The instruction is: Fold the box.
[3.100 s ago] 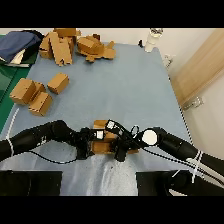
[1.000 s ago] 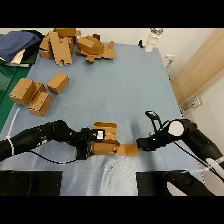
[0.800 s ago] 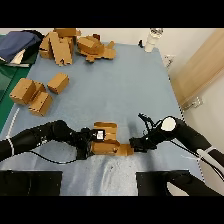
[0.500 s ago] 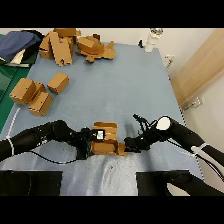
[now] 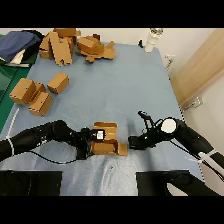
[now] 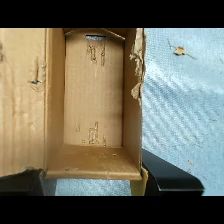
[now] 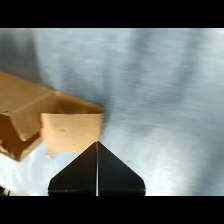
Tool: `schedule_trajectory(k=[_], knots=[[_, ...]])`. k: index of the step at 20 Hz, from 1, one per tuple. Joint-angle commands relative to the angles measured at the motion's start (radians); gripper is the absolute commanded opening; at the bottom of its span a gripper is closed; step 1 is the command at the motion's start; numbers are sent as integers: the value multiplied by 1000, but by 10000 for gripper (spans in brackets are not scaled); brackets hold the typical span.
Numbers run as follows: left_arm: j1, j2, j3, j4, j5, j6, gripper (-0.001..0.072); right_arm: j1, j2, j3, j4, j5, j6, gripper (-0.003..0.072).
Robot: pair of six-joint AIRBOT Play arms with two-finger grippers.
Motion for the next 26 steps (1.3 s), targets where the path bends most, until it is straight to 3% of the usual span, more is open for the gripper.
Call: schedule_trajectory(k=[1,3,7,9,16,21,26], knots=[[1,0,0,0,0,0,344,-26,50,-1,-144,8,91,2],[1,0,0,0,1,0,344,-25,35,-12,-110,-6,84,2],[1,0,0,0,0,0,344,-10,43,-19,246,42,-98,2],[1,0,0,0,1,0,344,22,68,-19,327,81,-104,2],[1,0,0,0,0,0,344,190,5,-19,288,9,-75,2],[1,0,0,0,1,0,344,283,-11,-19,217,-114,-21,2],[1,0,0,0,2,0,344,365,-24,-19,51,-209,67,2]])
